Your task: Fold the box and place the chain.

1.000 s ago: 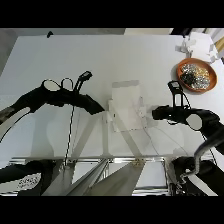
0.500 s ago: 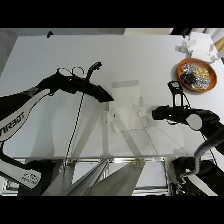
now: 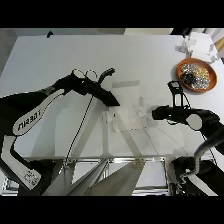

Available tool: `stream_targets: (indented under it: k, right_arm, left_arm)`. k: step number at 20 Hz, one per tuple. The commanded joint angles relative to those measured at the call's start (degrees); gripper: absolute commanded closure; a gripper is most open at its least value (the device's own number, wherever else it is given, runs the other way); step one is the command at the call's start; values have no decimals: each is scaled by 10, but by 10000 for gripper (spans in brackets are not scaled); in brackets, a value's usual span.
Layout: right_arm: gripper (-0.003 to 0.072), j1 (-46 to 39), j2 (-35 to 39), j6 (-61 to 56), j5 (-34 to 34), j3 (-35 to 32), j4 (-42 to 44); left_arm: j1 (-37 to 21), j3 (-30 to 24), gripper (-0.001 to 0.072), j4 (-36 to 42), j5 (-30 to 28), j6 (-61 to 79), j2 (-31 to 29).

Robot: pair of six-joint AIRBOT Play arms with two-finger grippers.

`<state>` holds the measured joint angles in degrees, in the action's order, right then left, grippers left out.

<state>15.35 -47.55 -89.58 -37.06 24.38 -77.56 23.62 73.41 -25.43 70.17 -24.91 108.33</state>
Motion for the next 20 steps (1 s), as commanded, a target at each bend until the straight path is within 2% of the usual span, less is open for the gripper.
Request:
stream_targets:
  k: [1,2,3,5,6,8,9,11,13,15,17,20]
  right_arm:
    - [675,0,0,0,0,0,0]
    - [675,0,0,0,0,0,0]
    - [675,0,0,0,0,0,3]
    - [658,0,0,0,0,0,19]
    - [592,0,0,0,-1,0,30]
    - [557,0,5,0,-8,1,46]
    - [543,0,10,0,-26,5,45]
    - [444,0,30,0,-76,21,24]
    - [404,0,58,0,-129,45,-11]
    - [389,0,100,1,-150,61,-45]
    - [389,0,148,1,-154,63,-63]
    - [390,0,198,18,-167,63,-64]
  left_arm:
    - [0,2,575,-13,-1,31,0]
    - [-2,2,692,-15,0,47,-3]
    - [-1,2,706,-23,-1,68,-7]
    - [1,2,708,-34,-1,105,-16]
    - [2,2,708,-37,1,129,-21]
    - [4,2,708,-40,9,169,-29]
    - [5,2,708,-40,15,172,-33]
    - [5,2,710,-53,45,172,-43]
    - [8,1,713,-97,89,170,-55]
    - [15,-22,716,-100,96,168,-74]
    - [29,-61,717,-91,49,188,-105]
    - [48,-141,715,-53,-74,274,-161]
